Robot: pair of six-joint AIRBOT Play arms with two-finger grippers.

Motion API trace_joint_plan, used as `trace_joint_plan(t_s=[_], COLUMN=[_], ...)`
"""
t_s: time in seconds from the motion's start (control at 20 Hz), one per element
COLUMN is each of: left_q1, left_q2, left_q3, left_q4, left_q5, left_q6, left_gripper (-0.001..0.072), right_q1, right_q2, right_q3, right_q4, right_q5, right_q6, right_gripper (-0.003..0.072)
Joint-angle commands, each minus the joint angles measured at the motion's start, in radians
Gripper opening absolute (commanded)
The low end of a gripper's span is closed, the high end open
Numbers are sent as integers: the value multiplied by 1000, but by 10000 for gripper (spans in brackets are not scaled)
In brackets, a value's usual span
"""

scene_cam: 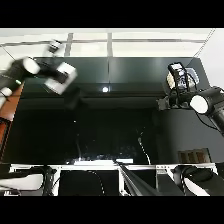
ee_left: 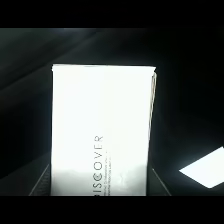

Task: Fold the box and place the chain.

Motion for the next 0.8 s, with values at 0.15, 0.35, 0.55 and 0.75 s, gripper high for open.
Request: trace_joint_plan(t_s=[0.15,0.35,0.55,0.75], left_q1=[311,341,348,345], left_q2=[-340,-507,-584,-558], left_q3=[476,618,660,874], left_q4=[-6,-3,-19,-30], left_q5=[-150,-153,-148,-248], left_q6=[-117,-148,-258,-355], left_gripper=[356,356,716,714], right_q1=[0,0,0,0], right_q2=[0,0,0,0], right_q3=[0,0,0,0], right_q4=[54,77,76,77], right_q5=[0,-2,-21,-32], right_q6=[0,0,0,0], right_gripper=[16,17,17,17])
